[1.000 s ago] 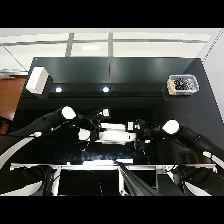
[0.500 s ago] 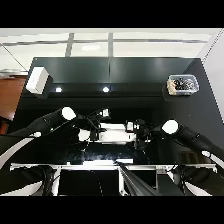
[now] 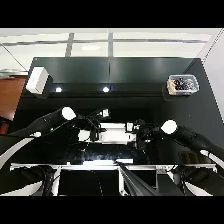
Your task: Fold the box and place the chain.
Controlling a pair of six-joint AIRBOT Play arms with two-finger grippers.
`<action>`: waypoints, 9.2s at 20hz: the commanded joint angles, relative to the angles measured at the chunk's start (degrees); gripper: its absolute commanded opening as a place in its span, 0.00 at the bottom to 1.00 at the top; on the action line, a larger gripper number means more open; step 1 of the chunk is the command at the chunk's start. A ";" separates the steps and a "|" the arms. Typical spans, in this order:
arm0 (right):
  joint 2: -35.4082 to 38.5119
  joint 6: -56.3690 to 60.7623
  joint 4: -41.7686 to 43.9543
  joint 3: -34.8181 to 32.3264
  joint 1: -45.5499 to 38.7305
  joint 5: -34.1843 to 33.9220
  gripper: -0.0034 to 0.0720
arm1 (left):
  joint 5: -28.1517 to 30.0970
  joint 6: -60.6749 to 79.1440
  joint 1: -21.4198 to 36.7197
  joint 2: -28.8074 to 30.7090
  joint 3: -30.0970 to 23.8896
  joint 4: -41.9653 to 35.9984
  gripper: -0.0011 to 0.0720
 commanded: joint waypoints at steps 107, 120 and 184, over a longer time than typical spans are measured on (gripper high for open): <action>-1.31 0.07 0.20 0.00 0.00 -0.61 0.56 | -19.61 -15.30 24.87 19.04 -9.07 2.19 0.99; -1.31 0.07 0.20 0.00 0.00 -0.68 0.56 | -5.68 -1.33 6.16 18.38 -10.80 3.21 0.98; -1.31 0.07 0.22 0.00 0.00 -0.74 0.56 | 3.67 2.27 -2.27 14.51 -10.75 -8.57 0.31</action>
